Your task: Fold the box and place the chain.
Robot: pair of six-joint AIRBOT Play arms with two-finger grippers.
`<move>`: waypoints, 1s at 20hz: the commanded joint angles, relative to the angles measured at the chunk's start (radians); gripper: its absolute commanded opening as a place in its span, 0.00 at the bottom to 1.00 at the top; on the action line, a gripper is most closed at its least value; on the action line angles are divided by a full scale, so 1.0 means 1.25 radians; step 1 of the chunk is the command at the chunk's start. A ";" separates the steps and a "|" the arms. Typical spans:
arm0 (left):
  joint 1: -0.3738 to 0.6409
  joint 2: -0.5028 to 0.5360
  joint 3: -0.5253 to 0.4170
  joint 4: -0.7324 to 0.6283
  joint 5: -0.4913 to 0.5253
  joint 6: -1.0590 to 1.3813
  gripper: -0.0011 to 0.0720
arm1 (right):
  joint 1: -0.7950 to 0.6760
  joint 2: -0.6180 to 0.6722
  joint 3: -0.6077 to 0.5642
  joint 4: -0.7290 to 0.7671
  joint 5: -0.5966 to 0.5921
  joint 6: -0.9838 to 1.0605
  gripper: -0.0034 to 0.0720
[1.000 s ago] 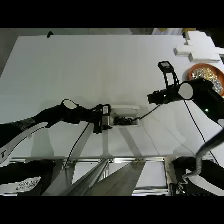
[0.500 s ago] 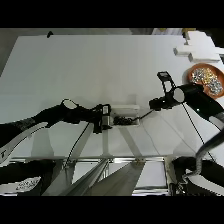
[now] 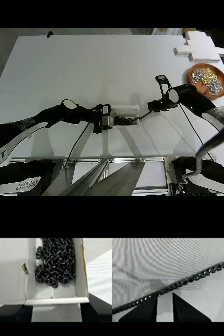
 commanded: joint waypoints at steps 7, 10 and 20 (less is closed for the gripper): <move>0.000 0.000 0.000 0.000 0.000 0.000 0.20 | -0.001 -0.004 -0.004 0.000 0.023 -0.004 0.18; 0.000 0.000 0.000 0.000 0.000 0.000 0.20 | 0.001 -0.004 -0.004 0.005 0.053 -0.022 0.07; 0.000 0.000 0.000 0.000 0.000 0.000 0.20 | 0.082 0.216 -0.004 0.018 0.126 -0.085 0.07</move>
